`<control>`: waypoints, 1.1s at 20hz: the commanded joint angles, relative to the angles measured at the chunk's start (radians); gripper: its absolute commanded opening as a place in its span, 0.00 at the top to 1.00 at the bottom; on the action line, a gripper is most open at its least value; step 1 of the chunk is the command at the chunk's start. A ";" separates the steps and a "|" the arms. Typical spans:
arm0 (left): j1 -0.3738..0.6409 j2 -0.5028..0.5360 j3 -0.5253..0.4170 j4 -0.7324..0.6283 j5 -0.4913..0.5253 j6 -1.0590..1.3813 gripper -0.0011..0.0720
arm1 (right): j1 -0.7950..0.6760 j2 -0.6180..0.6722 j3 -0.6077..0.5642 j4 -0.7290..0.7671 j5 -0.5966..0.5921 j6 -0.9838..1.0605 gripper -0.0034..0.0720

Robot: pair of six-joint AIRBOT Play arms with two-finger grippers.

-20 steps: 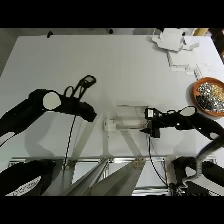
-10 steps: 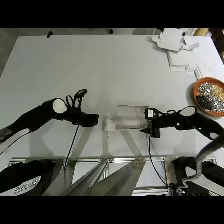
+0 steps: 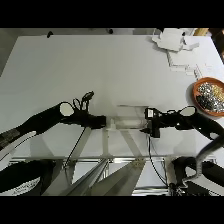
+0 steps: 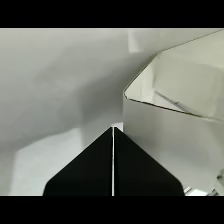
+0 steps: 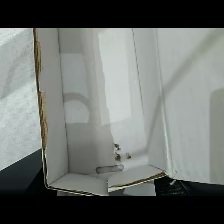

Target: Fold the box and place the chain.

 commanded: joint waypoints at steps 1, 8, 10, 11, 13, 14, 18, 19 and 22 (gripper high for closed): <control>-0.025 0.044 0.002 -0.021 0.049 0.007 0.97 | 0.000 0.001 0.000 0.000 0.000 0.000 0.35; -0.082 0.049 0.012 -0.042 0.110 0.007 0.86 | 0.000 0.001 0.000 0.000 0.000 0.000 0.35; -0.082 0.049 0.032 -0.034 0.109 0.008 0.83 | 0.000 0.001 0.000 0.000 0.000 0.000 0.35; -0.082 0.049 0.046 -0.027 0.109 0.008 0.78 | 0.000 0.001 0.000 0.000 0.000 0.000 0.35; -0.083 0.049 0.068 -0.013 0.105 0.008 0.78 | 0.000 0.001 0.000 0.000 0.000 0.000 0.35; -0.084 0.049 0.072 -0.014 0.105 0.008 0.78 | 0.000 0.001 0.000 0.000 0.000 0.000 0.35; -0.100 0.035 0.073 -0.014 0.105 0.007 0.78 | 0.000 0.001 0.000 0.000 0.000 0.000 0.35; -0.106 0.028 0.076 -0.014 0.101 0.007 0.77 | 0.000 0.001 0.000 0.000 0.000 0.000 0.35; -0.114 0.016 0.085 -0.013 0.090 0.007 0.75 | 0.000 0.001 0.000 0.000 0.000 0.000 0.35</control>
